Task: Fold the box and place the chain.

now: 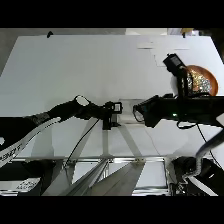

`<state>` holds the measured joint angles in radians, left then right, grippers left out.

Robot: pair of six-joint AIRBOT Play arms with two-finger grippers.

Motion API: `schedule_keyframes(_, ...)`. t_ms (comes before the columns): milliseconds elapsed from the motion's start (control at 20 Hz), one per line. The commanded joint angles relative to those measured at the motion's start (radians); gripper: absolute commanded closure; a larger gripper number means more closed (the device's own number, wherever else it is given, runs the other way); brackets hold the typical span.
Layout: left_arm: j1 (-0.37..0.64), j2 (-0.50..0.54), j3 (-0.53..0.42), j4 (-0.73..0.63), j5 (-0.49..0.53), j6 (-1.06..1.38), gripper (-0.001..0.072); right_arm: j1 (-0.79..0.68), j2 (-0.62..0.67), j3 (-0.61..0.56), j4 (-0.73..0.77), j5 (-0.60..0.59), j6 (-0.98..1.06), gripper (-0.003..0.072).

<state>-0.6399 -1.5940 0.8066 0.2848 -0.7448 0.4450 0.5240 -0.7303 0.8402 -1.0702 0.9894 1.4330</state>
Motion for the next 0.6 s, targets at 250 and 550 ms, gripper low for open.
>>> schedule_keyframes(250, 0.0, 0.0, 0.0, 0.0, 0.0, 0.0, 0.054, 0.007, -0.156, -0.161, -0.027, -0.203, 0.007, 0.0668)
schedule_keyframes(550, 0.0, 0.0, 0.0, 0.0, 0.0, 0.0, 0.054, 0.007, -0.319, -0.164, -0.029, -0.206, -0.002, 0.0599)
